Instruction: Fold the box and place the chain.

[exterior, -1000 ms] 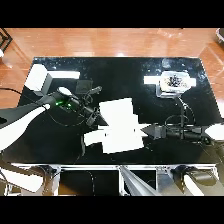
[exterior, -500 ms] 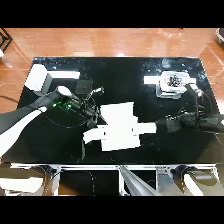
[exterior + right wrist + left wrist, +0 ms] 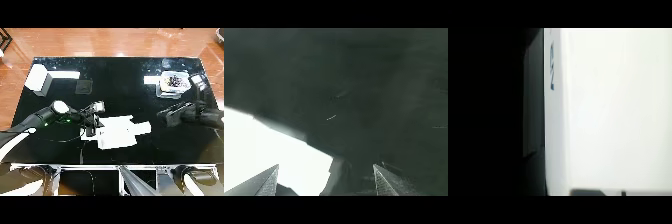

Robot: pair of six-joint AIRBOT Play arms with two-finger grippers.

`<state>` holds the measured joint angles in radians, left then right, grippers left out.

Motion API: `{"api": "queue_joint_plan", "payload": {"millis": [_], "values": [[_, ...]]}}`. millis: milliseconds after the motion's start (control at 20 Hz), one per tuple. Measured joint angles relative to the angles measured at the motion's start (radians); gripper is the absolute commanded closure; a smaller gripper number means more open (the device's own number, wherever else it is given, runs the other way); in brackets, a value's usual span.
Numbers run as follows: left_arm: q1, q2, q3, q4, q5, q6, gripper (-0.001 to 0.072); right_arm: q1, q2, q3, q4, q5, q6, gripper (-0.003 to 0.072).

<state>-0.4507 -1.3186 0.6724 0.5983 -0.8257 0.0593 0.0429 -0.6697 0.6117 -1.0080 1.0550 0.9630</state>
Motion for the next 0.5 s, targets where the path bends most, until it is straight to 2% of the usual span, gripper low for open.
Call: {"api": "queue_joint_plan", "payload": {"millis": [250,500], "values": [[-0.005,-0.007,-0.014,0.002,0.024,0.024,0.0692,0.166,-0.005,-0.142,0.024,0.002,-0.288,-0.0015],[-0.006,-0.014,-0.017,0.003,0.03,0.029,0.0691,0.287,-0.006,-0.242,0.009,-0.084,-0.475,-0.0015]]}}
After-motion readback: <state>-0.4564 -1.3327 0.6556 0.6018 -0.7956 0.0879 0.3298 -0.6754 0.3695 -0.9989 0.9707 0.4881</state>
